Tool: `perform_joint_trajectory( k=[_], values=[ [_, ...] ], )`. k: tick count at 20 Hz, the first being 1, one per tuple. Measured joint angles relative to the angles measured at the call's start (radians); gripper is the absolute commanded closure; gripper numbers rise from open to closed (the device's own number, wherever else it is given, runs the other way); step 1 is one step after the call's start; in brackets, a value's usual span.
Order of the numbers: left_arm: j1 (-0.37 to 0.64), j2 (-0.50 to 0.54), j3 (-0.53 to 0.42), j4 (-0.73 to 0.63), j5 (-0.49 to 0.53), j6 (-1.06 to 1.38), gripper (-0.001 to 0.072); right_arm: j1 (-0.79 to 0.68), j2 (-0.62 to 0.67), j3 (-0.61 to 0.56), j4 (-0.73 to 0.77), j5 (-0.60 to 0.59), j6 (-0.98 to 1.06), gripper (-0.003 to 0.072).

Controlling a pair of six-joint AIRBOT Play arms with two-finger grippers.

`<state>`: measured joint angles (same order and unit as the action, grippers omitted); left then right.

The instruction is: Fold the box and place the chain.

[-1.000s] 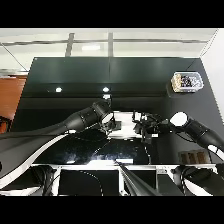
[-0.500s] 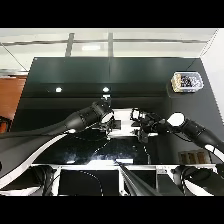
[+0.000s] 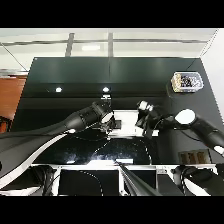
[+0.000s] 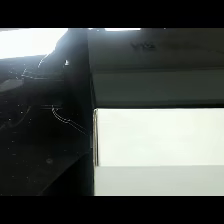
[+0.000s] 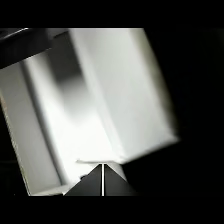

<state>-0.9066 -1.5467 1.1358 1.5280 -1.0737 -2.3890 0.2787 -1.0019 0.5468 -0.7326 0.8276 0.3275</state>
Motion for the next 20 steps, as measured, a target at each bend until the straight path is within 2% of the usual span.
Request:
perform_joint_trajectory(
  k=[5,7,10,12,15,17,20],
  values=[
    [0.000,0.000,0.000,0.000,0.000,0.000,0.0681,-0.333,0.094,0.031,-0.150,0.088,0.492,0.0669],
    [0.000,0.000,0.000,0.000,-0.001,0.000,0.0680,-0.459,0.092,0.018,-0.225,0.098,0.747,0.0669],
    [0.000,0.000,0.000,0.000,-0.002,0.000,0.0680,-0.554,0.045,0.001,-0.286,0.170,0.964,0.0668],
    [0.000,0.000,0.000,0.000,-0.002,0.000,0.0680,-0.582,-0.016,-0.006,-0.286,0.247,1.013,0.0669],
    [0.000,0.000,0.000,0.000,-0.002,0.000,0.0681,-0.598,-0.125,-0.011,-0.201,0.372,0.970,0.0669],
    [0.000,0.000,0.000,0.000,-0.002,0.000,0.0680,-0.572,-0.187,-0.012,-0.150,0.412,0.935,0.0669],
    [0.000,0.000,0.000,0.000,-0.002,0.000,0.0681,-0.489,-0.245,-0.013,-0.085,0.407,0.878,0.0668]
  ],
)
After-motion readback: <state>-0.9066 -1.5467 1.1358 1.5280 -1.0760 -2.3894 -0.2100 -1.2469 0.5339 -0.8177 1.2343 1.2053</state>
